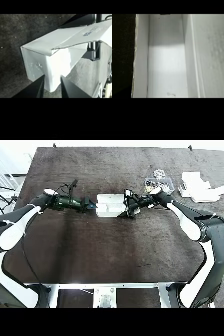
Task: Fold the box and place the chain.
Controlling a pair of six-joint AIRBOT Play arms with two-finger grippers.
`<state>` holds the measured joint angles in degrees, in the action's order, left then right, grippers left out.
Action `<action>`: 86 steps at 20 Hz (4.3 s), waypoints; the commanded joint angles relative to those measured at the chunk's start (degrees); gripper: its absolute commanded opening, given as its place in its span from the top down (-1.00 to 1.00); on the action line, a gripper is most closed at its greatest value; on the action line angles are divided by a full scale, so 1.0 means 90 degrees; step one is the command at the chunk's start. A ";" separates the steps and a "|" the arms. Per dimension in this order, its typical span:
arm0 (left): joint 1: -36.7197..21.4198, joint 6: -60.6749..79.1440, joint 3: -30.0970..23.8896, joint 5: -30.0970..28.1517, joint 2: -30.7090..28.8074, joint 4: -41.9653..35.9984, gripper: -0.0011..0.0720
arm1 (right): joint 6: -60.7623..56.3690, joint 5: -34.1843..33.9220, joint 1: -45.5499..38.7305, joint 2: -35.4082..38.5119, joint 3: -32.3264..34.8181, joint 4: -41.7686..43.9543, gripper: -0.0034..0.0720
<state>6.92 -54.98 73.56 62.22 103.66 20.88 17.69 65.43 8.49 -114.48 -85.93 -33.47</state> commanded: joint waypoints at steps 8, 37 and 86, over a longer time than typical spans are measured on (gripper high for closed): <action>0.0253 -0.1117 0.0408 -0.0294 -0.0260 0.1141 0.13 | -0.0002 0.0002 0.0000 -0.0002 0.0002 0.0002 -0.66; 0.2057 -0.6079 0.2334 -0.0022 0.0233 0.6081 0.10 | -0.0002 0.0002 0.0000 -0.0002 0.0002 0.0002 -0.65; 0.2217 -0.5727 0.4767 0.2788 0.1030 0.7298 -0.38 | -0.0002 0.0002 0.0000 -0.0002 0.0002 0.0002 -0.65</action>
<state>28.16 -111.26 116.22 84.20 115.28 86.54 17.69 65.43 8.43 -114.50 -85.93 -33.47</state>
